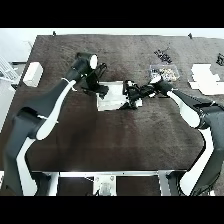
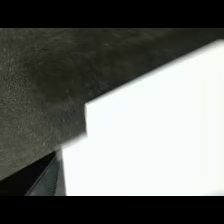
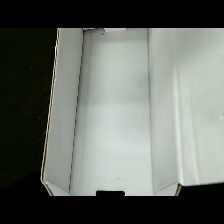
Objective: Fold the box and place the chain.
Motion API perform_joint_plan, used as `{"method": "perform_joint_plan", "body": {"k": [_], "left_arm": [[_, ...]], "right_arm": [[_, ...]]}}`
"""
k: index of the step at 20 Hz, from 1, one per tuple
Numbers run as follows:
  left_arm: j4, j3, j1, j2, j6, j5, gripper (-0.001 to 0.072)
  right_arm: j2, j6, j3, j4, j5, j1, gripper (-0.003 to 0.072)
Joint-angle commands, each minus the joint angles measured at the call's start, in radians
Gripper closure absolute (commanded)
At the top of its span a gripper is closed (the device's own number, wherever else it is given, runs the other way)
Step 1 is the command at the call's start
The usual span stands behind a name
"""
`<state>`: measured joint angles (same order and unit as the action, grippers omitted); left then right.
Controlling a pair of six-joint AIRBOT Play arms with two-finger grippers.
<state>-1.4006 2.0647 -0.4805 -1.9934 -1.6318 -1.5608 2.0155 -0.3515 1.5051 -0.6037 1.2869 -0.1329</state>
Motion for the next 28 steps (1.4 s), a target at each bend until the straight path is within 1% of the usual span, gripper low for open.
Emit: {"method": "perform_joint_plan", "body": {"k": [1,3,4,5,7,8,9,10,11,12,14,15,16,17,19,21,24,28], "left_arm": [[0.09,-0.044,0.048,0.108,0.319,-0.003,0.011],[0.158,-0.063,0.095,0.144,0.512,0.012,0.0111],[0.163,-0.074,0.121,0.147,0.576,0.032,0.0111],[0.196,-0.095,0.152,0.146,0.651,0.042,0.011],[0.404,-0.174,0.233,0.146,0.897,0.02,0.011],[0.473,-0.216,0.272,0.146,1.07,-0.016,0.011],[0.469,-0.248,0.299,0.146,1.187,-0.042,0.0111],[0.464,-0.282,0.32,0.146,1.235,-0.028,0.011],[0.478,-0.319,0.336,0.146,1.36,0.005,0.0109],[0.528,-0.369,0.354,0.146,1.468,0.058,0.0109],[0.683,-0.466,0.382,0.146,1.686,0.149,0.0108],[0.714,-0.504,0.388,0.146,1.753,0.186,0.0067],[0.731,-0.541,0.388,0.146,1.804,0.222,-0.0004],[0.746,-0.572,0.388,0.146,1.87,0.245,0.0],[0.82,-0.63,0.386,0.146,2.013,0.272,-0.0001],[0.858,-0.655,0.378,0.137,2.127,0.283,-0.0009],[0.834,-0.66,0.361,0.133,2.158,0.324,-0.001],[0.839,-0.664,0.354,0.12,2.119,0.361,-0.001]], "right_arm": [[0.0,0.0,0.0,0.0,0.001,-0.001,0.0131],[0.0,0.0,0.0,0.0,0.001,-0.001,0.0131],[0.0,0.0,0.0,0.0,0.001,-0.001,0.0131],[0.0,0.0,0.0,0.0,0.001,-0.001,0.0131],[0.0,0.0,0.0,0.0,0.001,-0.001,0.0131],[0.0,0.0,0.0,0.0,0.001,-0.001,0.0132],[0.0,0.0,0.0,0.0,0.001,-0.001,0.0131],[0.0,0.0,0.0,0.0,0.001,-0.001,0.0131],[0.0,0.0,0.0,0.0,0.001,-0.001,0.0131],[0.0,0.0,0.0,0.0,0.001,-0.001,0.0131],[0.0,0.0,0.0,0.0,0.001,-0.001,0.0131],[0.0,0.0,0.0,0.0,0.001,-0.001,0.0131],[0.0,0.0,0.0,0.0,0.001,-0.001,0.0131],[0.0,0.0,0.0,0.0,0.001,-0.001,0.0131],[0.0,0.0,0.0,0.0,0.001,-0.001,0.0131],[0.0,0.0,0.0,0.0,0.001,-0.001,0.0131],[0.0,0.0,0.0,0.0,0.001,-0.001,0.0131],[0.0,0.0,0.0,0.0,0.001,-0.001,0.0131]]}}
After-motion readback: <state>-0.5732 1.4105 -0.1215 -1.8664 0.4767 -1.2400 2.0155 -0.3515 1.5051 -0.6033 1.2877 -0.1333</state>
